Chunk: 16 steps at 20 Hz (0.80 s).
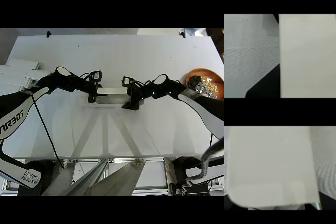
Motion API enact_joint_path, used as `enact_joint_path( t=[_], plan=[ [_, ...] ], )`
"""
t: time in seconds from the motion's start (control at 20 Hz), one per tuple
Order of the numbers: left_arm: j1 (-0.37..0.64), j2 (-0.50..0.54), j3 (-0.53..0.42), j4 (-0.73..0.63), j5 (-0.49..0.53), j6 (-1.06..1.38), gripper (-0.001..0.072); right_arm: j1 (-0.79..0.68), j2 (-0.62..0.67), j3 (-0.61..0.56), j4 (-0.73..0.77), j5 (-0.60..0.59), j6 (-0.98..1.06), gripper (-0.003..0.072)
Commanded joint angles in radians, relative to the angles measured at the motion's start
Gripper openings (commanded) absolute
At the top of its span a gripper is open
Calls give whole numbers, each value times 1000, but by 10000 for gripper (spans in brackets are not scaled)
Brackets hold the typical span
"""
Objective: Fold the box and place the chain.
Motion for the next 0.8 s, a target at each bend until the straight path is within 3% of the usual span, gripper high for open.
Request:
enact_joint_path(
  t=[0.0,0.75],
  plan=[
    [0,1,0,0,0,0,16,11,-3,1,-10,-2,11,686],
    [0,1,0,0,0,0,16,11,-22,1,-55,12,51,686]
  ],
)
